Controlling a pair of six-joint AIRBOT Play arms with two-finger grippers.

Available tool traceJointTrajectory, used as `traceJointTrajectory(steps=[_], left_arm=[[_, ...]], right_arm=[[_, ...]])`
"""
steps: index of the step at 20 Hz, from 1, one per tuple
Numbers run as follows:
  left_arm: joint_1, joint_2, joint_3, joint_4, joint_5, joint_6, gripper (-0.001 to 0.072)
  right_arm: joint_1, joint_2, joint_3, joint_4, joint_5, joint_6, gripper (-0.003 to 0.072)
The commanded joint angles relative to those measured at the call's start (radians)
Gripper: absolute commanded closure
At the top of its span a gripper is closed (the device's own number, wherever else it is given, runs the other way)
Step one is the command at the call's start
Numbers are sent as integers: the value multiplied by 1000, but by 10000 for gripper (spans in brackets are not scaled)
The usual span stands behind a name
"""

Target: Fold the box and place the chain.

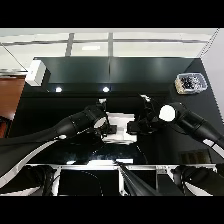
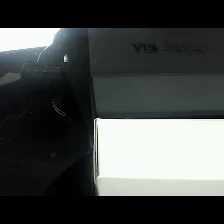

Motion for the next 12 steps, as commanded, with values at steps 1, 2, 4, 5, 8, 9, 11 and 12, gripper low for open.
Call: traceJointTrajectory(steps=[1,2,4,5,8,9,11,12], left_arm=[[0,1,1,0,0,0,682],[0,1,1,0,0,0,682],[0,1,1,0,0,0,682],[0,1,1,0,0,0,682],[0,1,1,0,0,0,681],[0,1,1,0,0,0,681],[0,1,1,0,0,0,682],[0,1,1,0,0,0,682]], right_arm=[[4,-15,2,-12,29,38,211],[7,-21,3,-9,30,42,211],[18,-24,8,-10,23,44,307],[24,-24,9,-9,16,44,328],[24,-24,9,-10,2,66,328],[24,-24,9,-10,-5,77,328],[24,-24,9,-10,-20,89,326],[24,-24,9,-10,-20,89,326]])
